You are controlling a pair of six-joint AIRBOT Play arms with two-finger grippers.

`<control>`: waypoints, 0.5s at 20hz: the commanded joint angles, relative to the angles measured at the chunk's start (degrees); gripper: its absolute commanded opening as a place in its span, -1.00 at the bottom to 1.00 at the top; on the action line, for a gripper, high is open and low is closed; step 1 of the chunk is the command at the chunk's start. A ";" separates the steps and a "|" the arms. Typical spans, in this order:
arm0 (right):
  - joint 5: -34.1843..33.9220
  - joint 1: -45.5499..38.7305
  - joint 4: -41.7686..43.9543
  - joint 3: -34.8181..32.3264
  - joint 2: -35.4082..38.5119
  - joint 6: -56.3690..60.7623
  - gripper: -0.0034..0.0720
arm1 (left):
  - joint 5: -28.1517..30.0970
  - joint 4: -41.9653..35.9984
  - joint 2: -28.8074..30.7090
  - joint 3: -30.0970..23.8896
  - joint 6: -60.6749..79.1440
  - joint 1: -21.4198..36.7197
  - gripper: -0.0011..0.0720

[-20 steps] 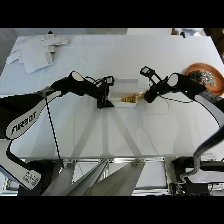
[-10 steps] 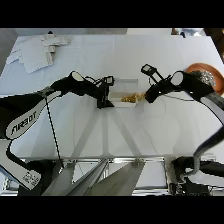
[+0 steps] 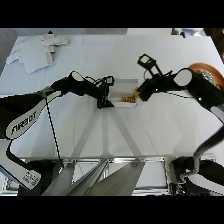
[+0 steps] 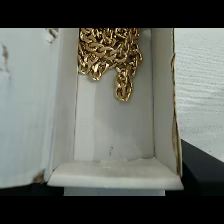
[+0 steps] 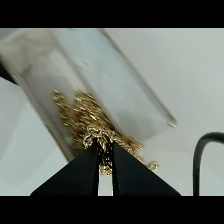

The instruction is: Fold the box and place the chain.

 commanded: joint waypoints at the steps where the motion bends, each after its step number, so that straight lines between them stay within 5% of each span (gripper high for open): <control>1: -2.86 5.68 0.72 0.04 0.50 0.02 -0.87 | 0.02 0.00 -0.02 0.00 0.02 0.00 -0.21; 10: -9.57 11.17 0.55 0.04 -4.42 0.96 -0.87 | 0.02 0.00 -0.02 0.00 0.02 0.00 -0.21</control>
